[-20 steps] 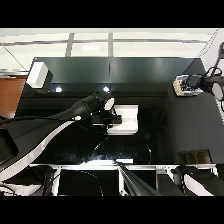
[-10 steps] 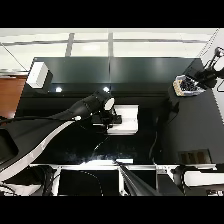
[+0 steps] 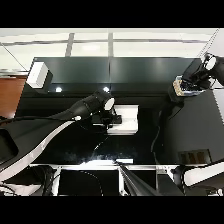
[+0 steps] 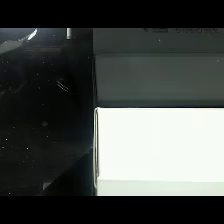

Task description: Fold the box and place the chain.

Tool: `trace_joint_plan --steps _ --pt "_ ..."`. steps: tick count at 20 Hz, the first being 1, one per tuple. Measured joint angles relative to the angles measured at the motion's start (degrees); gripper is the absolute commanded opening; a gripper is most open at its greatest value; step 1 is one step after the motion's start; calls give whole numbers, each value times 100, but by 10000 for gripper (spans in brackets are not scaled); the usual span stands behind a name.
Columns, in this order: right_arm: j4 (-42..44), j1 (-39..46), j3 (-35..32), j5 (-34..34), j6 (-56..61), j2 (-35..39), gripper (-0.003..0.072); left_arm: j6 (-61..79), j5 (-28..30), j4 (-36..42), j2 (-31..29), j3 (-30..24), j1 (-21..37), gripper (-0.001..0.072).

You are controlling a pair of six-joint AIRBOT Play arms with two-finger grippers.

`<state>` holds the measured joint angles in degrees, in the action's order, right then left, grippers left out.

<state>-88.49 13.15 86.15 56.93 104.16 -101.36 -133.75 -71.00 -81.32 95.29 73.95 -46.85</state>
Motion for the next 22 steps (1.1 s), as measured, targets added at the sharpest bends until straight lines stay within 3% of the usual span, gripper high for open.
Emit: trace_joint_plan --steps 1,2,4,5,13,22 --pt "-31 4 9 -15 31 -55 212 0 0 0 0 0 0 30" --pt "-39 13 28 -22 76 -90 115 0 0 0 0 0 0 30" --pt "-15 24 122 -20 107 -144 115 0 2 0 -2 0 0 30" --pt "9 33 210 31 114 -168 13 0 -2 0 0 0 0 30" --pt "24 59 925 981 -682 221 12 2 2 0 -2 0 0 30" --pt "616 -275 986 1296 -1727 2164 11 0 2 0 0 0 0 30"
